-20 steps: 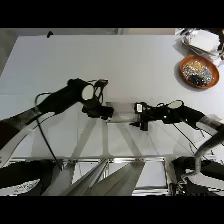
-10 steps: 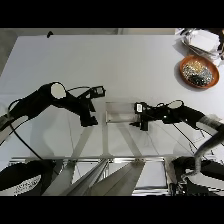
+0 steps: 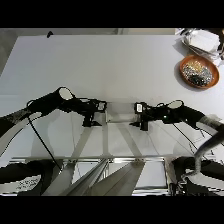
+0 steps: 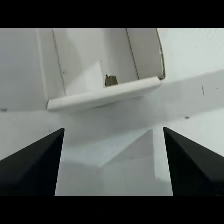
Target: Fold the box and place the chain.
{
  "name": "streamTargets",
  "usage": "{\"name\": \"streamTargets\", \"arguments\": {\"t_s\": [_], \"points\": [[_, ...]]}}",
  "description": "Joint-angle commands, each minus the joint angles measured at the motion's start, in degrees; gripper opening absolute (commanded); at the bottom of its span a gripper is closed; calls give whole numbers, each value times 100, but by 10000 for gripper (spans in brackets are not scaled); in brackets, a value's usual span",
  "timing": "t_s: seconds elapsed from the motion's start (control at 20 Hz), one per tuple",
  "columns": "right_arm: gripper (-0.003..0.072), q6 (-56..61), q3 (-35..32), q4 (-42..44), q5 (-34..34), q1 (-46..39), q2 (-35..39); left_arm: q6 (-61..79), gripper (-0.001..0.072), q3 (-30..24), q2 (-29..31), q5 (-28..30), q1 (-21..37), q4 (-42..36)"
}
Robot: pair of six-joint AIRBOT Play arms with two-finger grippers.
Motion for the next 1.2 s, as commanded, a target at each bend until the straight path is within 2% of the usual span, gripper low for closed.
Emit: {"name": "streamTargets", "arguments": {"t_s": [0.0,0.35,0.55,1.15], "points": [[303,2,0,0,2,-2,2,-111,701,-7,-42,321,-107,-59],[303,2,0,0,2,-2,2,-623,702,-7,-85,302,-286,-96],[303,2,0,0,2,-2,2,-870,702,-7,-85,487,-428,-127],[303,2,0,0,2,-2,2,-1137,698,-7,-317,433,-428,-555]]}}
